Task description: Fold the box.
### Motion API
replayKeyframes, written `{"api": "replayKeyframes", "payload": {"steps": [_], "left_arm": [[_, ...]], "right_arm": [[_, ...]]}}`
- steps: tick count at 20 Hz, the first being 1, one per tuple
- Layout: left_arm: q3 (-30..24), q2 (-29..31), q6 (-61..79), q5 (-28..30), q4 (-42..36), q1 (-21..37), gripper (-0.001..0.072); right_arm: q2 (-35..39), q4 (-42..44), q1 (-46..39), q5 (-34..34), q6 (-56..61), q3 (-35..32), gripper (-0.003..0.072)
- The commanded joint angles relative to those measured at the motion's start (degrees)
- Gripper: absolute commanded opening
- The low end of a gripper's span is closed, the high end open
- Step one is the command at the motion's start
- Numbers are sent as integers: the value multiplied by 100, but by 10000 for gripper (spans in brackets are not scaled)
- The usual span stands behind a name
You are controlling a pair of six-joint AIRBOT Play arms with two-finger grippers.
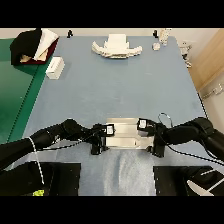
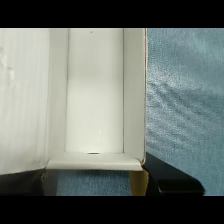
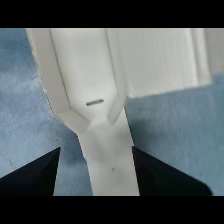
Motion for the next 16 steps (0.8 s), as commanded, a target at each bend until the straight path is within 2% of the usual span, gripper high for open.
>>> {"api": "replayKeyframes", "payload": {"steps": [1,3,4,6,7,8,11,16], "left_arm": [[-2,0,0,0,0,-4,312],[-2,0,0,0,0,-4,312],[-2,0,0,0,0,-4,312],[-2,0,0,-2,0,-4,312],[-2,0,0,0,0,-4,312],[-2,0,0,0,0,-4,312],[-2,0,0,0,0,-4,312],[-2,0,0,0,0,-4,312]], "right_arm": [[461,-229,0,-660,2518,376,466],[372,1215,0,-487,2909,393,132],[205,1858,4,-282,3132,378,76],[-227,2476,160,284,3864,365,70],[-437,2730,343,634,4124,372,6],[-640,3021,560,1049,4170,415,2],[-1115,2922,874,1926,4170,833,2],[-1821,2549,337,2203,4170,1054,2]]}}
